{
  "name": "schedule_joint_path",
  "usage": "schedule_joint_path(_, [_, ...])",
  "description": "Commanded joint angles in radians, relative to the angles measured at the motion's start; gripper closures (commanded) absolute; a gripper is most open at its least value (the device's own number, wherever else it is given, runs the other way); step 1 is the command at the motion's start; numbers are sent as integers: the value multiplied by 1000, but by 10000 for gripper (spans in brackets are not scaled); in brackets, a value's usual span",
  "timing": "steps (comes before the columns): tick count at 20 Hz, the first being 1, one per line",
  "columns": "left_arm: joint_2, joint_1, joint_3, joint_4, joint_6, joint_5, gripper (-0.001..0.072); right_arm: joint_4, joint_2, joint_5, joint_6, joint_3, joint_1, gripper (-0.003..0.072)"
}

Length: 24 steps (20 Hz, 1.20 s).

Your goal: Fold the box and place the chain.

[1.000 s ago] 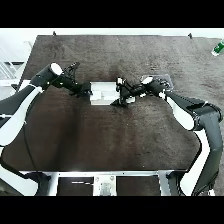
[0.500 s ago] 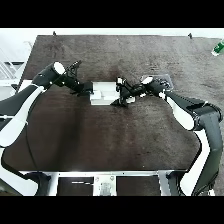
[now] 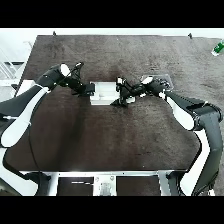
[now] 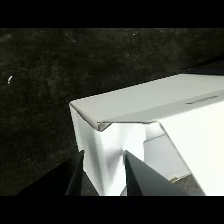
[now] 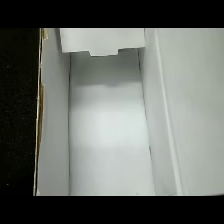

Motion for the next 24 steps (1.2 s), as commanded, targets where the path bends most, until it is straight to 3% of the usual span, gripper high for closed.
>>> schedule_joint_path(1, [-3, -4, 1, 68, -44, 15, 394, 0, 0, 0, 0, 0, 1, 113])
schedule_joint_path(4, [-20, -23, 5, 87, -63, 13, 393, 0, 0, 0, 0, 0, 1, 113])
schedule_joint_path(11, [-110, -60, 186, 214, -116, -123, 394, 0, 0, 0, 0, 0, 1, 113])
schedule_joint_path(17, [-135, -61, 226, 225, -148, -151, 394, 0, 0, 0, 0, 0, 1, 114])
schedule_joint_path(20, [-171, -69, 256, 229, -172, -204, 394, 0, 0, 0, 0, 0, 1, 113])
schedule_joint_path(24, [-246, -97, 369, 285, -196, -305, 395, 0, 0, 0, 0, 0, 1, 114])
